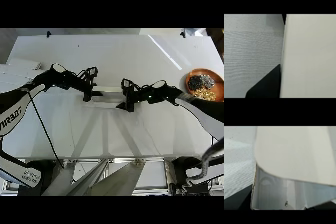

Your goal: Fold the box and place the chain.

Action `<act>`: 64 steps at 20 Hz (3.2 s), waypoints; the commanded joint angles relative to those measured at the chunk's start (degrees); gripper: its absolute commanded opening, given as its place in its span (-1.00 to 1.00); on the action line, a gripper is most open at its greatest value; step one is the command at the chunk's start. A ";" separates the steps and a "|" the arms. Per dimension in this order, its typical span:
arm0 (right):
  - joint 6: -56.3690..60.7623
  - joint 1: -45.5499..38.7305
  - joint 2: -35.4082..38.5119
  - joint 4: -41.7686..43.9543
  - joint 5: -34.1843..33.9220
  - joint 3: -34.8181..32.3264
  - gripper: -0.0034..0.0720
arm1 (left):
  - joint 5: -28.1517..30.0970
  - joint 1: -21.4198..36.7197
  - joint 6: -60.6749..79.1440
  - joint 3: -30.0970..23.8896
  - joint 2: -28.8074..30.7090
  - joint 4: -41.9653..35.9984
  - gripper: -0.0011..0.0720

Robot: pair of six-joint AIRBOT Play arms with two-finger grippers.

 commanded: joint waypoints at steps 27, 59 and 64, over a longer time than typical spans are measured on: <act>0.00 0.00 -0.02 -0.20 0.37 0.07 0.19 | 0.09 0.04 0.09 -0.02 -0.04 -0.02 -0.93; 0.00 0.00 -0.02 -0.17 0.37 0.07 0.19 | -12.87 11.91 -1.11 -4.33 15.65 9.51 -0.93; 0.00 0.00 -0.02 -0.17 0.37 0.07 0.19 | -8.50 5.25 7.37 -14.53 17.94 6.21 -0.94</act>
